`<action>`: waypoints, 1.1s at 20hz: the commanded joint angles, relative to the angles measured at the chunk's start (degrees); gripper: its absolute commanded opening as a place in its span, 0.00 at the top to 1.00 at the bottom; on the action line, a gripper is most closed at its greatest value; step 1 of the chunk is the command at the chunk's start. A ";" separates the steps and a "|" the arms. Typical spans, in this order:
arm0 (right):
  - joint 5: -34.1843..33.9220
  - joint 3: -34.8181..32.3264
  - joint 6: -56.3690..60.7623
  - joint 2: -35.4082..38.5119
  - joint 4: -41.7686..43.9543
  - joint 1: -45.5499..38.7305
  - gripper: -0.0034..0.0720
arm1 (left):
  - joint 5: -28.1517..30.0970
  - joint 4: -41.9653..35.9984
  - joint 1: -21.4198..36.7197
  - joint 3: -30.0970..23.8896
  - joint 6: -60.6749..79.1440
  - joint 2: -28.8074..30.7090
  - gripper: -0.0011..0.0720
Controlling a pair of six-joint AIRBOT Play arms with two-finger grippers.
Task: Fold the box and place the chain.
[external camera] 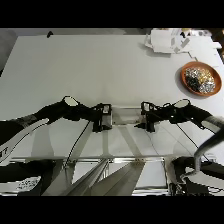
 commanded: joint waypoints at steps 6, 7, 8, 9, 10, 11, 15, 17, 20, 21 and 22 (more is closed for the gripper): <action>0.04 0.02 0.00 0.04 0.02 0.00 0.51 | 1.38 -3.89 -2.03 0.04 0.11 -0.42 0.03; 0.04 0.02 0.00 0.04 0.02 0.00 0.51 | 1.66 -3.91 -2.10 0.04 0.00 -0.42 0.04; 0.04 0.02 0.00 0.04 0.02 0.00 0.51 | 1.66 -4.07 -2.10 0.04 0.00 -0.39 0.09; 0.04 0.02 0.00 0.04 0.02 0.00 0.51 | 1.66 -4.13 -2.10 0.04 0.00 -0.39 0.33; 0.04 0.02 0.00 0.04 0.02 0.00 0.51 | 1.73 -4.09 -2.10 0.04 0.00 -0.39 0.60; 0.04 0.02 0.00 0.04 0.02 0.00 0.51 | 1.86 -4.09 -2.10 0.04 0.00 -0.39 0.83; 0.04 0.02 0.00 0.04 0.02 0.00 0.51 | 1.84 -4.09 -2.03 0.04 -0.20 -0.39 0.88; 0.04 0.02 0.00 0.04 0.02 0.00 0.51 | 1.77 -4.09 -2.10 0.04 -0.20 -0.39 0.88; 0.04 0.02 0.00 0.04 0.02 0.00 0.51 | 1.36 -4.09 -2.10 0.04 -0.20 -0.39 0.88; 0.04 0.02 0.00 0.04 0.02 0.00 0.51 | 1.33 -4.11 -2.10 0.04 -0.20 -0.39 0.88; 0.04 0.02 0.00 0.04 0.02 0.00 0.51 | 1.36 -4.09 -2.10 0.04 -0.20 -0.39 0.88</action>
